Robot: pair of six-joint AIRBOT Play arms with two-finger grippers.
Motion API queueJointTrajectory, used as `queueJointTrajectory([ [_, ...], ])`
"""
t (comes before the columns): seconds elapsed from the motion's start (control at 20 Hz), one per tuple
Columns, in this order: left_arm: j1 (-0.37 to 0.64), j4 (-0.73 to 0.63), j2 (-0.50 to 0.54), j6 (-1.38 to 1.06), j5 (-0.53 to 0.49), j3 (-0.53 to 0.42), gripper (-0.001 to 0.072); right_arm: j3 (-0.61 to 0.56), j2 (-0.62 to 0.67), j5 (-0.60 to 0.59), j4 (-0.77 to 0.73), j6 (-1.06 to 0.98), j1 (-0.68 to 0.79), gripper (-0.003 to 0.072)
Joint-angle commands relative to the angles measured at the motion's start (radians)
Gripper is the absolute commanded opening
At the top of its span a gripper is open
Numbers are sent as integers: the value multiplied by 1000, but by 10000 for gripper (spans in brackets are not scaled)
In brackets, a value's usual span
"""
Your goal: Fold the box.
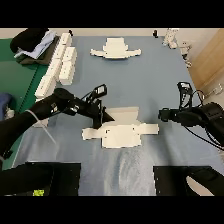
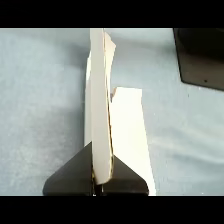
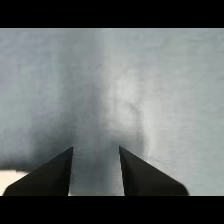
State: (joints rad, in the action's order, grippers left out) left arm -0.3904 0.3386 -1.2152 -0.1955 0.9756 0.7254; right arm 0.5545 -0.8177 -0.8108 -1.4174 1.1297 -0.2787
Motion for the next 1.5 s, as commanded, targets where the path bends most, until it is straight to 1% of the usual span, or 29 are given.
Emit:
queueJointTrajectory([
  [0.0, -90, -20, 149, -133, -156, -135, 8, 23, 0, 18, 68, -125, 0, 442],
  [0.1, -126, -31, 192, -200, -207, -183, 11, 23, 0, 18, 64, -129, 0, 442],
  [0.15, -134, -32, 192, -212, -225, -194, 12, 23, 0, 18, 59, -128, 0, 442],
  [0.25, -131, -41, 174, -211, -240, -195, 12, 23, 0, 18, 43, -128, 0, 442],
  [0.35, -131, -74, 150, -208, -285, -195, 13, 23, 0, 18, 29, -128, 0, 442],
  [0.45, -130, -77, 115, -208, -287, -189, 13, 23, 0, 17, 26, -128, 0, 442],
  [0.55, -120, -77, 78, -208, -250, -169, 13, 23, 0, 17, 25, -128, 0, 441],
  [0.65, -96, -78, 55, -204, -177, -134, 13, 23, 0, 17, 25, -128, 0, 442],
  [0.8, -42, -93, 51, -177, -74, -96, 13, 23, 0, 17, 26, -128, 0, 442],
  [0.9, -13, -92, 51, -176, -6, -90, 13, 23, 0, 17, 26, -128, 0, 441],
  [1.05, -10, -72, 33, -158, 4, -90, 13, 23, -3, 18, 25, -128, 0, 441],
  [1.3, -8, -69, -29, -159, 2, -87, 13, 21, -30, 18, 25, -128, -1, 442],
  [1.45, -7, -67, -40, -158, 1, -76, 13, 21, -39, 18, 25, -128, -1, 441],
])
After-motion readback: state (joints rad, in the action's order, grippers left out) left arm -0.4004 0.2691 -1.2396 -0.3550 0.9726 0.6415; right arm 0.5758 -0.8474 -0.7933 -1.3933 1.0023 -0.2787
